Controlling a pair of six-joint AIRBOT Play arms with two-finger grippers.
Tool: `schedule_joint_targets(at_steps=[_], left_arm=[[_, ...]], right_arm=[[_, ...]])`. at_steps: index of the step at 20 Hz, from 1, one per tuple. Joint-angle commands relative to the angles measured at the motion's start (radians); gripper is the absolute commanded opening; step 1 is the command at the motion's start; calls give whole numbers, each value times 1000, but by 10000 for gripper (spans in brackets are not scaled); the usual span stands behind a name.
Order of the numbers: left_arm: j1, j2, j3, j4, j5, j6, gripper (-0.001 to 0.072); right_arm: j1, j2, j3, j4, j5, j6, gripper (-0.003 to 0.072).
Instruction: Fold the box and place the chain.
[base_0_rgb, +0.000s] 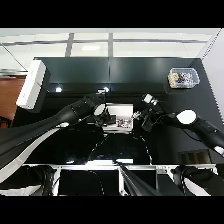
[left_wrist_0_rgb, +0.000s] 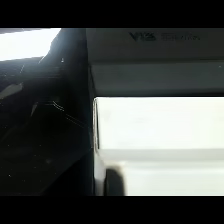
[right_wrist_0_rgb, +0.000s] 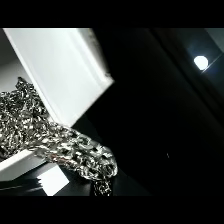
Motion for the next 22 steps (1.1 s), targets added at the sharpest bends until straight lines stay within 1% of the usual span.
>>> schedule_joint_targets(at_steps=[1,3,4,5,6,8,9,10,13,14,15,16,18,20,22], left_arm=[[1,0,1,1,-1,0,32],[1,0,1,1,-1,0,32],[1,0,1,1,0,0,31],[1,0,1,1,0,0,32],[1,0,1,1,0,0,32],[1,0,1,1,-1,0,32],[1,0,1,1,-1,0,31],[1,0,1,1,-1,0,31],[1,0,1,1,-1,-1,32],[1,0,1,1,-1,-1,32],[1,0,1,1,-1,-1,32],[1,0,1,1,-1,-1,32],[1,0,1,1,-1,0,32],[1,0,1,1,0,-1,31],[1,0,1,0,0,-1,32]], right_arm=[[-73,101,44,-64,233,209,10],[-76,121,100,-23,344,276,10],[-74,121,125,32,385,297,10],[-74,121,136,118,401,305,10],[-74,121,137,237,402,306,11],[-72,118,137,428,402,307,17],[-61,118,137,473,385,309,17],[-36,116,137,475,347,323,17],[52,79,137,370,249,423,22],[70,58,137,314,233,463,138],[76,36,137,265,224,510,344],[73,25,137,227,224,527,381],[23,34,144,140,252,539,381],[-79,54,161,75,302,555,381],[-189,75,181,-19,352,596,380]])
